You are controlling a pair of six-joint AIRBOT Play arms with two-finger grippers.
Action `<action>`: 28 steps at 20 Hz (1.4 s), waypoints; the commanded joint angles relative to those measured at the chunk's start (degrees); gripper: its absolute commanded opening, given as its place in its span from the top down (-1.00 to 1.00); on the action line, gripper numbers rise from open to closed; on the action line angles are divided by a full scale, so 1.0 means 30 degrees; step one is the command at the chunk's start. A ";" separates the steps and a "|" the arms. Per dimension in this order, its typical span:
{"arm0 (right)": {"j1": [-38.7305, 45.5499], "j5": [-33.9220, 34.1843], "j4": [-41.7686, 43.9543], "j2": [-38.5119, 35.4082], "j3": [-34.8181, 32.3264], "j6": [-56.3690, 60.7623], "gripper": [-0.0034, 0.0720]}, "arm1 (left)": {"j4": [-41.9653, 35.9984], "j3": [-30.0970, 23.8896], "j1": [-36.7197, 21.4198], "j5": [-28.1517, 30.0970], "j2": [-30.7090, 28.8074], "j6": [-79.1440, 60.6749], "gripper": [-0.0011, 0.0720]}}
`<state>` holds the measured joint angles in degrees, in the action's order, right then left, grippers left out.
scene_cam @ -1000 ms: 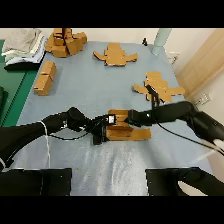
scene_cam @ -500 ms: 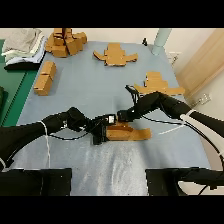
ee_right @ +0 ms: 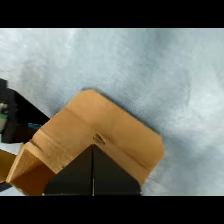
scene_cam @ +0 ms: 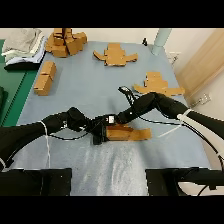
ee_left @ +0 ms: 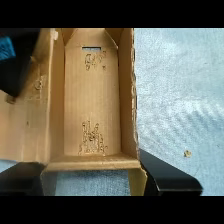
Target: Fold the box.
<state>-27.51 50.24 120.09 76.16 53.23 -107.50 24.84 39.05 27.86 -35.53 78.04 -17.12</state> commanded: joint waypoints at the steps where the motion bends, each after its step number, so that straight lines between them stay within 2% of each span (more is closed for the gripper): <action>1: 0.0015 0.0342 -0.2018 -0.2244 0.0240 -0.0401 0.91 | 0.0007 0.0015 -0.0007 0.0000 -0.0022 0.0000 -0.47; 4: 0.0007 0.2346 -0.3410 -0.4852 -0.0204 -0.0554 0.91 | 0.0007 0.0015 0.0000 0.0000 -0.0015 0.0000 -0.47; 6: -0.0066 0.3410 -0.3344 -0.6819 -0.1282 -0.0736 0.91 | 0.0007 0.0015 0.0000 0.0000 -0.0015 0.0000 -0.47; 9: -0.0874 0.5464 -0.2623 -0.9551 -0.3563 -0.4758 0.90 | 0.0007 0.0022 0.0000 0.0000 -0.0015 0.0000 -0.47; 10: -0.1107 0.6098 -0.2783 -1.0054 -0.4189 -0.6127 0.70 | 0.0007 0.0015 -0.0007 0.0000 -0.0015 0.0000 -0.47; 11: -0.1282 0.6258 -0.3359 -1.0309 -0.4772 -0.6892 0.12 | 0.0007 0.0022 -0.0007 0.0000 -0.0015 0.0000 -0.47; 12: -0.1384 0.6193 -0.4000 -1.0287 -0.5209 -0.7198 -0.22 | 0.0007 0.0022 0.0000 0.0000 -0.0022 0.0000 -0.47; 14: -0.1421 0.5340 -0.5639 -0.9945 -0.5763 -0.7941 -0.48 | 0.0007 0.0022 0.0000 0.0000 -0.0015 0.0000 -0.47; 17: -0.1421 0.2565 -0.8131 -0.8845 -0.5952 -0.8072 -0.51 | 0.0007 0.0022 0.0000 0.0000 -0.0022 0.0000 -0.47; 18: -0.1421 0.1734 -0.8094 -0.8371 -0.5952 -0.8437 -0.54 | 0.0007 0.0022 -0.0007 0.0000 -0.0015 0.0000 -0.47; 19: -0.1421 0.1049 -0.8094 -0.7832 -0.5952 -0.8881 -0.67 | 0.0007 0.0022 -0.0007 0.0000 -0.0015 0.0000 -0.47; 22: -0.1457 -0.0211 -0.7504 -0.6936 -0.6033 -0.9741 -0.66 | 0.0007 0.0022 0.0000 0.0000 -0.0015 0.0000 -0.47; 24: -0.1450 -0.0328 -0.7424 -0.6965 -0.6149 -0.9836 -0.62 | 0.0007 0.0022 -0.0007 0.0000 -0.0015 0.0000 -0.47; 25: -0.1450 -0.0364 -0.7293 -0.7016 -0.6251 -1.0098 -0.43 | 0.0007 0.0022 -0.0015 0.0007 -0.0015 0.0000 -0.47; 26: -0.1450 -0.0503 -0.6725 -0.7147 -0.6448 -1.0579 -0.32 | 0.0007 0.0022 -0.0007 0.0000 -0.0015 0.0000 -0.47; 28: -0.1435 -0.1231 -0.4809 -0.7715 -0.7140 -1.1825 -0.32 | 0.0007 0.0015 -0.0007 0.0000 -0.0015 0.0000 -0.47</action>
<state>-31.79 49.63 100.22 54.06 33.67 -138.52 24.86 39.09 27.86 -35.55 78.04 -17.10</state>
